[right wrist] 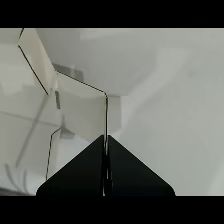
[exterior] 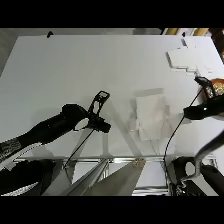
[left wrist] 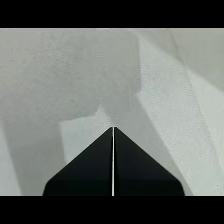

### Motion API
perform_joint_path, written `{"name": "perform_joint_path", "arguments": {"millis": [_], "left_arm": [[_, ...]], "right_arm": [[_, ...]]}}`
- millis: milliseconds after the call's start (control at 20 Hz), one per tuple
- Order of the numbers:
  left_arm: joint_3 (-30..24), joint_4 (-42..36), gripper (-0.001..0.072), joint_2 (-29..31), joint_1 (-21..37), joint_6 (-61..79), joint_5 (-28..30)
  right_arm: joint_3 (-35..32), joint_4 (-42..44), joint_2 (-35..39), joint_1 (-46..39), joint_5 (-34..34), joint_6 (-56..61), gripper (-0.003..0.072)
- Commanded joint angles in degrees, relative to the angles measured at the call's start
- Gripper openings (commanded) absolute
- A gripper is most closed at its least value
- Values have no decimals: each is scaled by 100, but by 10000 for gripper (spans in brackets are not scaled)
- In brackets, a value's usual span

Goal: Fold the box and place the chain.

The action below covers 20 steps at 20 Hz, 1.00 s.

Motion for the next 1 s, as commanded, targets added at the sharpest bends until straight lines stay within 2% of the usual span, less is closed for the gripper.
{"name": "perform_joint_path", "arguments": {"millis": [0, 150, 300, 350, 400, 450, 500, 550, 600, 700, 750, 850, 950], "left_arm": [[4, -42, 10, -4, 7, -2, 50], [4, -42, 10, -7, 7, 0, 203], [4, -192, 12, -11, 7, 133, 511], [4, -195, 84, -11, 15, 385, 616], [4, -216, 253, -9, 39, 658, 785], [7, -448, 297, -9, 103, 1023, 1010], [17, -1021, 357, -9, 247, 1788, 1274], [48, -1910, 407, -11, 459, 2634, 1379], [85, -3040, 419, -22, 756, 3735, 1300], [116, -4929, 435, -101, 1386, 5831, 804], [116, -5549, 463, -186, 1668, 6531, 461], [131, -6214, 466, -457, 2107, 7453, -313], [284, -6225, 516, -831, 2190, 7711, -800]], "right_arm": [[-876, 778, 927, 468, -518, -20, 17], [-1237, 730, 1119, 708, -625, -125, 17], [-1270, 763, 1119, 887, -780, -125, 18], [-1270, 763, 1119, 911, -809, -125, 18], [-1270, 763, 1119, 933, -833, -125, 18], [-1270, 780, 1119, 931, -848, -125, 18], [-1270, 780, 1119, 931, -870, -125, 18], [-1270, 780, 1119, 931, -885, -125, 18], [-1270, 778, 1119, 931, -911, -125, 18], [-1270, 778, 1119, 931, -953, -125, 18], [-1270, 780, 1119, 931, -960, -125, 18], [-1270, 780, 1119, 931, -962, -125, 18], [-1270, 780, 1119, 931, -960, -125, 18]]}}
